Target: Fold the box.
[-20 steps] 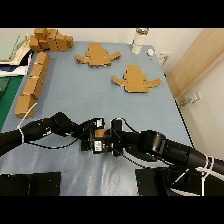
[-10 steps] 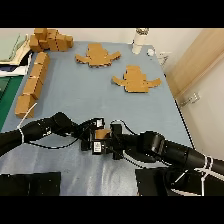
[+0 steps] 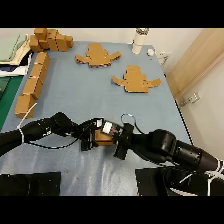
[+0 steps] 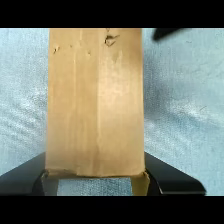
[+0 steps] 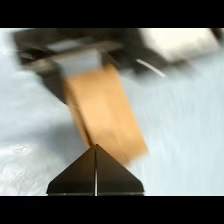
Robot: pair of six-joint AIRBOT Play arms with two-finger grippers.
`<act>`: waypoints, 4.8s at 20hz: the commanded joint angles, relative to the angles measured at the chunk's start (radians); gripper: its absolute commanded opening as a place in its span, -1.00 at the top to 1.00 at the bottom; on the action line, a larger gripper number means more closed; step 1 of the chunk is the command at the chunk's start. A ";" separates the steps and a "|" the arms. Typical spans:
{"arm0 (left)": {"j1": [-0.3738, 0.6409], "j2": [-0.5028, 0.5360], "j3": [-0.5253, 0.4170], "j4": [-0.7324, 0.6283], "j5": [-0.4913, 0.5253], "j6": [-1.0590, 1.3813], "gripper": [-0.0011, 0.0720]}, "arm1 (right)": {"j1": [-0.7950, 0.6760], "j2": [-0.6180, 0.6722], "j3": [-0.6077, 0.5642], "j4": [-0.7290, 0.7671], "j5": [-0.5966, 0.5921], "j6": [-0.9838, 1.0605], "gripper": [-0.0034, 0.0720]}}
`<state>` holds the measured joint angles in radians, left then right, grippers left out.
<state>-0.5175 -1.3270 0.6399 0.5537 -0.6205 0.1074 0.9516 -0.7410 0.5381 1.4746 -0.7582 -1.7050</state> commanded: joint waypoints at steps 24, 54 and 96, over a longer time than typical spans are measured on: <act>0.000 -0.001 0.001 0.000 0.000 0.000 -0.45 | -0.910 -0.663 0.369 1.340 -0.746 -0.664 0.80; 0.000 -0.001 0.001 0.000 0.000 0.000 -0.45 | -0.829 -0.446 -0.070 1.341 -0.505 -0.789 0.90; 0.000 -0.001 0.001 0.000 0.000 0.000 -0.45 | -0.832 -0.429 0.402 0.774 -0.073 -0.503 0.90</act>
<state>-0.5175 -1.3270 0.6399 0.5533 -0.6209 0.1074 0.1184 -1.1625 0.7944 2.4859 -1.0042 -2.2498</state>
